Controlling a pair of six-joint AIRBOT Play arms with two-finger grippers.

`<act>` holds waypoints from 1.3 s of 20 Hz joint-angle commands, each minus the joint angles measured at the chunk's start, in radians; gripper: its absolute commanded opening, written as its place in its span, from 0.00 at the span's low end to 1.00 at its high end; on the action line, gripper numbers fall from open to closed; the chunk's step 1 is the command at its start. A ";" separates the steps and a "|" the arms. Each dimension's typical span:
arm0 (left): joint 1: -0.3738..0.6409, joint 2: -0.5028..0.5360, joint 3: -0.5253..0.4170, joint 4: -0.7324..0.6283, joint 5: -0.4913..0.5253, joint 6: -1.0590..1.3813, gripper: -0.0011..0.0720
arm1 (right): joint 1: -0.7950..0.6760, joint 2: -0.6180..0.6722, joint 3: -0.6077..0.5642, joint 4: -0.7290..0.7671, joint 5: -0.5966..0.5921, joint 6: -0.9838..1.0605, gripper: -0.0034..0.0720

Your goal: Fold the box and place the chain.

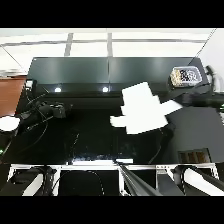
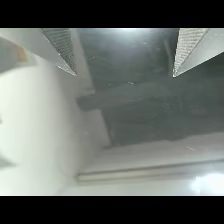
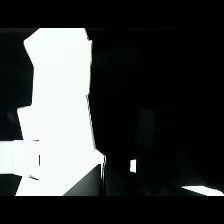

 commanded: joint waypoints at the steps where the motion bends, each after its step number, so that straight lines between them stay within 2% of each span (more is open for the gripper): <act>1: -0.039 -0.028 0.001 -0.039 -0.058 -0.005 0.97 | 0.203 0.037 -0.189 0.272 -0.237 -0.064 0.08; 4: -0.052 -0.068 0.026 -0.082 -0.087 -0.097 0.97 | 0.360 0.038 -0.287 0.395 -0.369 -0.124 0.08; 7: -0.053 -0.166 0.095 -0.093 -0.171 -0.161 0.97 | 0.472 0.037 -0.298 0.392 -0.437 -0.124 0.08; 9: -0.065 -0.272 0.161 -0.093 -0.250 -0.224 0.97 | 0.497 0.037 -0.298 0.392 -0.451 -0.124 0.08; 12: -0.070 -0.459 0.311 -0.093 -0.370 -0.357 0.97 | 0.497 0.037 -0.298 0.386 -0.456 -0.132 0.08; 16: -0.075 -0.692 0.479 -0.120 -0.599 -0.388 0.97 | 0.497 0.038 -0.298 0.386 -0.457 -0.136 0.08; 19: -0.090 -0.798 0.531 -0.138 -0.637 -0.389 0.97 | 0.497 0.037 -0.298 0.384 -0.458 -0.158 0.08; 26: -0.170 -0.942 0.636 -0.185 -0.672 -0.383 0.97 | 0.497 0.037 -0.298 0.385 -0.457 -0.167 0.08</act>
